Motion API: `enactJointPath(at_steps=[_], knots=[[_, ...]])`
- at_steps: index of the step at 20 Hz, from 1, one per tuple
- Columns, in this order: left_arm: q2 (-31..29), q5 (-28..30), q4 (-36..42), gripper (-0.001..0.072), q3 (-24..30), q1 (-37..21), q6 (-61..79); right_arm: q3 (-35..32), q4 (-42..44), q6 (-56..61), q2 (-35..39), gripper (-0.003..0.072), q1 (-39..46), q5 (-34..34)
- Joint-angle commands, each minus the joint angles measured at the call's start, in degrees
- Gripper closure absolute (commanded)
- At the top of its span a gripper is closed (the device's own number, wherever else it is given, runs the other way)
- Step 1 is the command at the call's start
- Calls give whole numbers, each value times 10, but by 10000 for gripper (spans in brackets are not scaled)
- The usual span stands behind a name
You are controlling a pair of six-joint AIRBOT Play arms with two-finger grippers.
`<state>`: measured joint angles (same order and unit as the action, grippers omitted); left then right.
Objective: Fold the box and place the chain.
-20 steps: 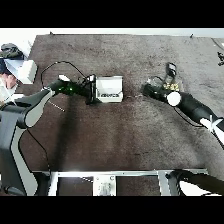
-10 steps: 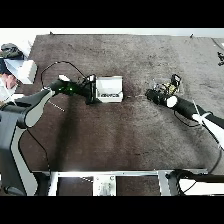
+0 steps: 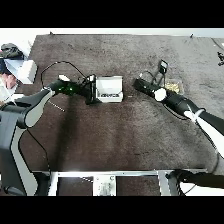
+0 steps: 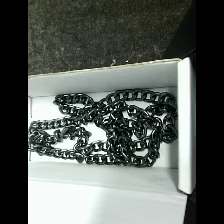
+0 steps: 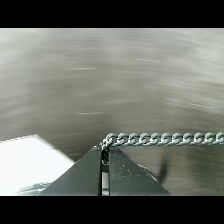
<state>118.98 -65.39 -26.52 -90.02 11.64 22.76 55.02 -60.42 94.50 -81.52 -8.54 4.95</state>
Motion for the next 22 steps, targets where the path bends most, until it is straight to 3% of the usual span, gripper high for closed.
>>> enactJointPath(at_steps=[1,5,12,13,14,15,18,22], knots=[[0,0,0,357,0,0,0,10,0,-24,85,695,-85,-22],[0,0,0,357,0,0,0,57,-9,-24,84,695,-163,-44],[0,1,0,357,0,0,0,90,-8,-19,-38,694,-181,-21],[0,0,0,357,0,0,0,90,-8,-19,-51,669,-174,-5],[0,0,0,357,0,0,0,90,-9,-19,-61,452,-161,18],[0,0,0,357,0,0,0,90,-14,-19,-64,294,-144,47],[0,0,0,358,0,0,0,77,-59,-19,-40,312,-83,123],[0,0,0,358,0,0,0,-44,-78,-8,66,312,19,126]])
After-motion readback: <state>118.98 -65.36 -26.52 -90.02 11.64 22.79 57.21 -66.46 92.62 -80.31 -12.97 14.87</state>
